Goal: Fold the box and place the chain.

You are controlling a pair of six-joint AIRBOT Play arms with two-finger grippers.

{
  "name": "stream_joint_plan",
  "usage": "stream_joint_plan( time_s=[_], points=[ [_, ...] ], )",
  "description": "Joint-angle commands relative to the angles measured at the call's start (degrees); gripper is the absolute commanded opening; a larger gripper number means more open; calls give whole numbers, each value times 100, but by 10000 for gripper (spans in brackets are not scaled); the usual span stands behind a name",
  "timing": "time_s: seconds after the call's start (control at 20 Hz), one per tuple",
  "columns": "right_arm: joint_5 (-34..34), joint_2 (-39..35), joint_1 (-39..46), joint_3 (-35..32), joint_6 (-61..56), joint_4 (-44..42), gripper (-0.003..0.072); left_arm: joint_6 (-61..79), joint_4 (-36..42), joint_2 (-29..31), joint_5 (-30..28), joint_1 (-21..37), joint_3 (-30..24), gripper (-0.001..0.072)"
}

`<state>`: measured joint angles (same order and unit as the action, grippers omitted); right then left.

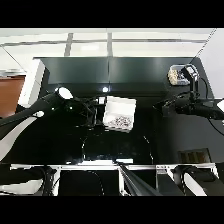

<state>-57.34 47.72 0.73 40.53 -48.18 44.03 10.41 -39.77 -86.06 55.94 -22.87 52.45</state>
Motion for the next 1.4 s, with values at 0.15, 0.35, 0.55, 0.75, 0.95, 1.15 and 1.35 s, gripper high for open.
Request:
stream_joint_plan(
  time_s=[0.15, 0.35, 0.55, 0.75, 0.95, 1.15, 1.35],
  points=[
    [0, 4, -2, 2, -2, 0, 423, 11, -20, -17, -2, -210, 17, 711],
    [153, 13, -4, 2, -2, -2, 423, 9, -22, -17, -133, -339, 17, 439],
    [1244, 210, -273, 4, -1108, -127, 709, -66, -17, 15, -208, -345, 50, 403],
    [2236, 1270, -870, 238, -1058, -962, 709, -87, -15, 39, -238, -345, 133, 403],
    [2332, 2586, -1360, 960, -957, -951, 709, -361, -24, 37, -240, -345, 201, 403],
    [1976, 2922, -1388, 1213, 155, -946, 708, -470, -28, 24, -251, -365, 195, 403],
    [391, 2918, -1388, 1429, 1790, -872, 702, -474, -74, 2, -247, -369, 195, 403]
  ],
)
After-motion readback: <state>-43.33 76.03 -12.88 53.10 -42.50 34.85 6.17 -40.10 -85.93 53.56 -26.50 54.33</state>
